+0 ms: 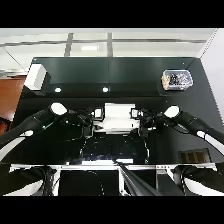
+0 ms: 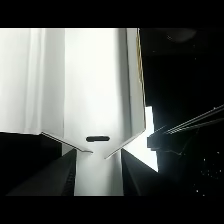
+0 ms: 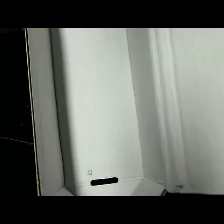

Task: Fold the box and place the chain.

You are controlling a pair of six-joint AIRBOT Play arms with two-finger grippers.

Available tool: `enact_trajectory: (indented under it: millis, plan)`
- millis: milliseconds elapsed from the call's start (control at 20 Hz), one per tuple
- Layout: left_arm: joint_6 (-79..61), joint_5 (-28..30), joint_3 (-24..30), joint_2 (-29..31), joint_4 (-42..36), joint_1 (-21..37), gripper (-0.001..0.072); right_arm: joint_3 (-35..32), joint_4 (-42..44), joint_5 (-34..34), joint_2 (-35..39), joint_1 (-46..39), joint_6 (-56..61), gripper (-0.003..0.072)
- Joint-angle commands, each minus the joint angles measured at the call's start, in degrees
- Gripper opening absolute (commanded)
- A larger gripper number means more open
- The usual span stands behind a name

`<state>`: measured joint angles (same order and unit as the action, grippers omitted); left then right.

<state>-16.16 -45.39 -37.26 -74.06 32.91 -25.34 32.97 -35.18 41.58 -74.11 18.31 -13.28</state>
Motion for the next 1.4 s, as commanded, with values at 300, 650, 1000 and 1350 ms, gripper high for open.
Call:
enact_trajectory:
  millis: [300,650,1000,1350]
  plan:
    - [0.07,0.94,0.00,-1.92,-7.28,-1.62,0.0256,-0.02,0.00,0.02,-0.02,0.02,0.00,0.0127]
    - [0.26,5.05,-0.35,-3.37,-13.49,-4.63,0.0219,-0.02,0.00,0.02,-0.02,0.02,0.00,0.0127]
    - [0.33,5.11,-0.35,-3.37,-13.60,-4.61,0.0219,-0.02,0.00,0.02,-0.02,0.02,0.00,0.0127]
    - [0.31,4.46,-0.35,-3.37,-12.11,-4.68,0.0434,-0.02,0.00,0.02,-0.02,0.02,0.00,0.0127]
